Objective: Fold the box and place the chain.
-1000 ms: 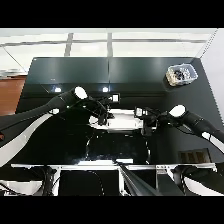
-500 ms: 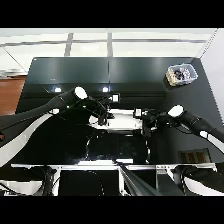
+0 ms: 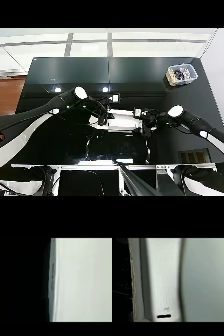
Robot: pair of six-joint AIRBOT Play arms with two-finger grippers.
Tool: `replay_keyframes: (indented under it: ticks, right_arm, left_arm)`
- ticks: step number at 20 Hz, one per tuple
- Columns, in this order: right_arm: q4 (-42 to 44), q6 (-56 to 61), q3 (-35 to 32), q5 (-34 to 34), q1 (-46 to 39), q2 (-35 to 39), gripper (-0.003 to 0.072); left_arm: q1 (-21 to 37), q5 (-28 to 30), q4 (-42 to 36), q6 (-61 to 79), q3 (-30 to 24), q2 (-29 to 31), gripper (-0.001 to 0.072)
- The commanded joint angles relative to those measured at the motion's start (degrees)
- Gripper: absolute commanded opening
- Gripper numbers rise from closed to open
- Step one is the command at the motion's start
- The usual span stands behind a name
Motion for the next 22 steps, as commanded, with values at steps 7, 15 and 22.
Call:
replay_keyframes:
  ticks: [7,15,22]
  right_arm:
    - [-0.1,0.0,0.0,0.0,0.0,0.0,0.0483]
    - [-3.3,-0.9,-0.1,1.0,1.7,0.0,0.0472]
    - [-3.2,-0.6,-0.1,0.8,1.7,0.0,0.0098]
  left_arm:
    - [1.3,-0.2,1.9,-5.9,0.0,3.3,0.0644]
    - [9.5,-25.4,14.3,-40.5,-0.3,15.3,0.0414]
    - [1.5,-12.0,-5.2,-40.0,-9.6,14.7,0.0019]
